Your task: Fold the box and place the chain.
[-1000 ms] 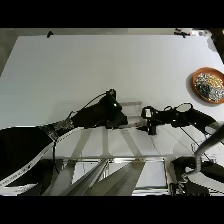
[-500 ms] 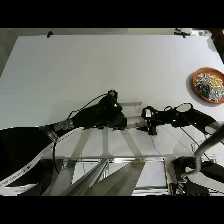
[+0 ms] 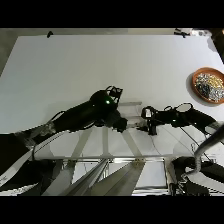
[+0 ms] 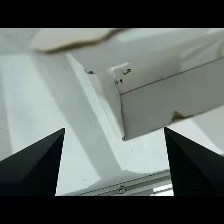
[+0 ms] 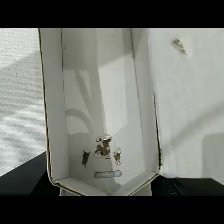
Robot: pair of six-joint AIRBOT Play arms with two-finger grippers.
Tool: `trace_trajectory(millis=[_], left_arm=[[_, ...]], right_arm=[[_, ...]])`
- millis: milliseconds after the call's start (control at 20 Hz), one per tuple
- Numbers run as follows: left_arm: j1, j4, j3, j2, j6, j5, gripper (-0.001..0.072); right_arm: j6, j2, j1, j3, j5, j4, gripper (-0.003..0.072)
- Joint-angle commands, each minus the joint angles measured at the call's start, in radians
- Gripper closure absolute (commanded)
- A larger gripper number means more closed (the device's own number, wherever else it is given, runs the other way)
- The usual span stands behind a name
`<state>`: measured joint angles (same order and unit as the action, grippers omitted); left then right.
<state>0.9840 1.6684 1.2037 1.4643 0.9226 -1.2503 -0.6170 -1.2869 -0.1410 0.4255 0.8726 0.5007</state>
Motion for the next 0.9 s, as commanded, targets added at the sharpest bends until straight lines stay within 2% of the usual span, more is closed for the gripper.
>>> trace_trajectory(millis=[0,200,350,500,600,650,700,850], left_arm=[[-0.019,-0.006,0.001,-0.101,0.105,0.021,0.0025],[-0.05,0.0,0.001,-0.249,0.41,0.001,0.0024],[-0.034,0.04,0.001,-0.352,0.798,-0.097,0.0005],[0.008,0.053,0.0,-0.393,1.088,-0.179,0.0006],[-0.018,0.06,-0.008,-0.397,1.156,-0.15,0.0006],[-0.043,0.061,-0.043,-0.406,1.194,-0.091,0.0006],[-0.076,0.07,-0.108,-0.427,1.265,0.013,0.0006],[-0.13,0.115,-0.356,-0.495,1.511,0.405,0.0005]], right_arm=[[-0.001,0.001,0.0,0.0,0.0,-0.001,0.0329],[-0.001,0.001,0.0,0.0,0.0,-0.001,0.0329],[-0.001,0.001,0.0,0.0,0.0,-0.001,0.0329],[-0.001,0.001,0.0,0.0,0.0,-0.001,0.0329],[-0.001,0.001,0.0,0.0,0.0,-0.001,0.0329],[-0.001,0.001,0.0,0.0,0.0,-0.001,0.0329],[-0.001,0.001,0.0,0.0,0.0,-0.001,0.0329],[-0.001,0.001,0.0,0.0,0.0,-0.001,0.0329]])
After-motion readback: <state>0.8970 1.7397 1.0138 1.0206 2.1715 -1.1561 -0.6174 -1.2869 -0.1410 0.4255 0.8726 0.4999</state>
